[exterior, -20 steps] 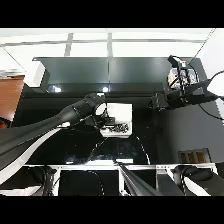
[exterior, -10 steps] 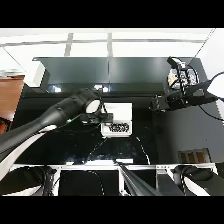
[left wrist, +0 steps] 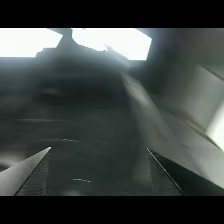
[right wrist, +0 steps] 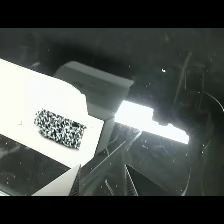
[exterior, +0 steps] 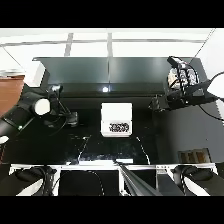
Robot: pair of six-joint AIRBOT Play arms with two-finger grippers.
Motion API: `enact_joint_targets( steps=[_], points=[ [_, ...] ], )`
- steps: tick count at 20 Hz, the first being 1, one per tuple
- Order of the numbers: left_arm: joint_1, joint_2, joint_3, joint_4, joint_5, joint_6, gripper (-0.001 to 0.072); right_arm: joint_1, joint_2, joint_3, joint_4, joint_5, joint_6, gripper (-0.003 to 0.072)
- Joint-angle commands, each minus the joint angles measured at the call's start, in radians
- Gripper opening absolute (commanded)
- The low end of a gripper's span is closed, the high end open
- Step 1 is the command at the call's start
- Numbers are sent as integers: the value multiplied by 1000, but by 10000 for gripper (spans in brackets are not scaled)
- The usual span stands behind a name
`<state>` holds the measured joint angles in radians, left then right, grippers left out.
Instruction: Fold the box and place the chain.
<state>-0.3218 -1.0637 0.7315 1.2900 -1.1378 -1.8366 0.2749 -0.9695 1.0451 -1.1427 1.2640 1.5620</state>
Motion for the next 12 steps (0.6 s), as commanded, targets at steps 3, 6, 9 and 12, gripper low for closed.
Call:
enact_joint_targets(
  steps=[3, 6, 9, 12],
  points=[
    [133, -69, -105, -695, -2, 1345, 696, 1, 0, 0, 0, -51, 0, 333],
    [47, -81, -105, -687, 38, 1646, 700, 1, 0, 0, 0, -29, 0, 332],
    [-56, -84, -105, -547, 171, 1878, 714, 1, 0, 0, 0, -23, 0, 332],
    [-87, -121, -104, -552, 303, 1907, 714, 1, 0, 0, 0, -27, 1, 332]
  ],
)
